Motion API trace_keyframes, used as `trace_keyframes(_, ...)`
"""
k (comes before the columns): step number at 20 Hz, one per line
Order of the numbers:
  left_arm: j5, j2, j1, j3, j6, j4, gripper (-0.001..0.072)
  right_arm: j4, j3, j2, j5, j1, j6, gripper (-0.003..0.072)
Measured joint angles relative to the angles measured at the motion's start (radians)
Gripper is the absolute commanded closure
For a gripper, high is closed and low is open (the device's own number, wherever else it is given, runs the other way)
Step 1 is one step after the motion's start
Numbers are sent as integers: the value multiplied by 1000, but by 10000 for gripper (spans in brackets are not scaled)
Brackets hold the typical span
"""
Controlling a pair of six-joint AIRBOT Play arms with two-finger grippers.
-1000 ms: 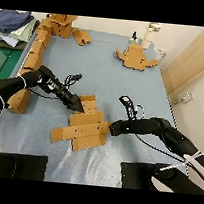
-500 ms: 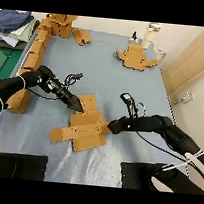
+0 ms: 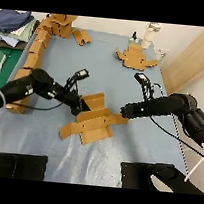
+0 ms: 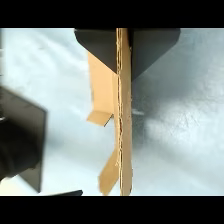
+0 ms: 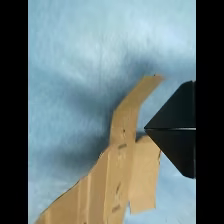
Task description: Fold the box.
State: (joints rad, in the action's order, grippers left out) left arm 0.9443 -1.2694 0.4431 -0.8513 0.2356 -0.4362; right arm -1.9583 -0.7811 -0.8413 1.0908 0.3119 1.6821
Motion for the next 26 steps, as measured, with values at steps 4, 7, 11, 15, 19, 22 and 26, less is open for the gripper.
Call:
trace_keyframes(4,-82,43,70,101,-144,11,703,-71,16,-1,9,42,-30,681)
trace_keyframes(7,-105,47,111,127,-238,16,702,-89,56,-1,-19,86,-63,681)
trace_keyframes(11,-104,48,133,132,-307,21,702,-90,114,-1,-63,119,-99,681)
trace_keyframes(15,-115,48,140,131,-354,21,702,-85,145,-1,-109,129,-115,681)
trace_keyframes(19,-160,48,143,126,-391,21,702,-48,154,-1,-160,131,-133,681)
trace_keyframes(22,-173,48,155,125,-389,15,703,45,156,-1,-185,132,-197,681)
trace_keyframes(26,-193,48,200,129,-373,-5,703,185,156,-1,-195,131,-305,681)
